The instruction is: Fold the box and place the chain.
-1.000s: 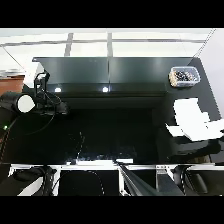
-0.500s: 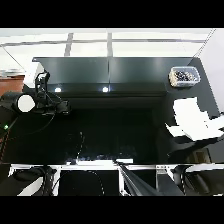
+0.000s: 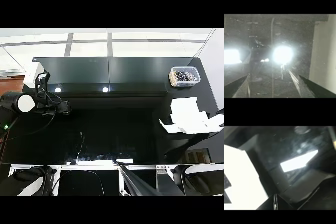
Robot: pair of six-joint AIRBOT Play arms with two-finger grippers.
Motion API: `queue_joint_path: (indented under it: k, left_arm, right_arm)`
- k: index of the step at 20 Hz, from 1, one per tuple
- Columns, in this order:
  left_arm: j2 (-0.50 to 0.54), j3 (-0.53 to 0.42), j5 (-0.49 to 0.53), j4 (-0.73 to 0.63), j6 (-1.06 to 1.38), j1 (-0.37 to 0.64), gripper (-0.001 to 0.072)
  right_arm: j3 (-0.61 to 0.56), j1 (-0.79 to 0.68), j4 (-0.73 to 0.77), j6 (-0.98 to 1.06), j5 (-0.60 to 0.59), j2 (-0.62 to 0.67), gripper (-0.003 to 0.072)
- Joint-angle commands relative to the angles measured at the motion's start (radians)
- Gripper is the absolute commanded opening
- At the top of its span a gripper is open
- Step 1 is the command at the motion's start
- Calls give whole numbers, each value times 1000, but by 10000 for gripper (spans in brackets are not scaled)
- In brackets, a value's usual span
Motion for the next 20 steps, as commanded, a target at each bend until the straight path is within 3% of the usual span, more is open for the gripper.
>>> queue_joint_path:
  k: [1,4,6,12,15,17,20]
  left_arm:
    - [0,1,-1,0,0,1,705]
    - [0,1,24,0,1,0,705]
    - [0,1,51,0,1,0,705]
    - [0,1,58,-95,45,-2,705]
    - [0,1,64,-190,172,-2,705]
    - [0,1,79,-226,191,-2,705]
    - [-1,1,80,-259,205,-2,705]
  right_arm:
    - [-109,20,87,-23,-10,85,16]
    - [-299,54,166,-43,-21,196,13]
    - [-459,90,193,-40,-111,305,12]
    - [-951,342,694,-130,-479,735,12]
    - [-1077,558,866,-139,-607,841,13]
    - [-1123,734,961,-252,-713,880,13]
    - [-1169,982,1022,-348,-964,930,14]
